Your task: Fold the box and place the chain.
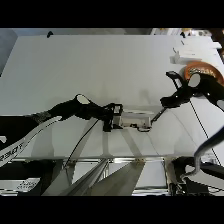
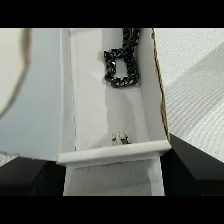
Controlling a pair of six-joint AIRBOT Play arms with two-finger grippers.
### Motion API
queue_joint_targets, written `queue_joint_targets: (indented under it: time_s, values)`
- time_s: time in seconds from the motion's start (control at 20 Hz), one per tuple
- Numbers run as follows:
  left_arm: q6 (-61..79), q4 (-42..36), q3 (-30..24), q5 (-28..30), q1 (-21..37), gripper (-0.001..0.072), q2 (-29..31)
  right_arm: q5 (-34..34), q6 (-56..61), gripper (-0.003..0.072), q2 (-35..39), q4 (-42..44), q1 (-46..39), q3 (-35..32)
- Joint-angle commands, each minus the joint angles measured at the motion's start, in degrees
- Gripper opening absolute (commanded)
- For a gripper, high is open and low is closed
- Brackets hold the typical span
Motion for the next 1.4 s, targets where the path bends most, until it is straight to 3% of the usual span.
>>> queue_joint_targets:
  time_s: [0.0, 0.35, 0.6, 0.95, 1.2, 1.35]
  values:
    - [0.0, 0.0, 0.0, 0.0, 0.0, 0.0185, 0.0, 3.7, 0.0, 0.0021, 8.3, 0.5, 0.0, 0.0]
    - [0.0, 0.0, 0.0, 0.0, 0.0, 0.0185, 0.0, 14.2, -0.7, 0.0021, 29.1, 10.6, 0.0, 0.0]
    - [0.0, 0.0, 0.0, 0.0, 0.0, 0.0185, 0.0, 17.0, -2.2, 0.0021, 38.8, 20.2, 0.0, 0.0]
    - [0.0, 0.0, 0.0, 0.0, 0.0, 0.0185, 0.0, 15.3, -7.5, 0.0021, 41.2, 38.8, 0.0, 0.0]
    - [0.0, 0.0, 0.0, 0.0, 0.0, 0.0185, 0.0, 11.5, -11.3, 0.002, 41.2, 42.2, 2.2, 0.0]
    - [0.0, 0.0, 0.0, 0.0, 0.0, 0.0185, 0.0, 4.4, -11.3, 0.002, 41.1, 41.9, 7.9, 0.0]
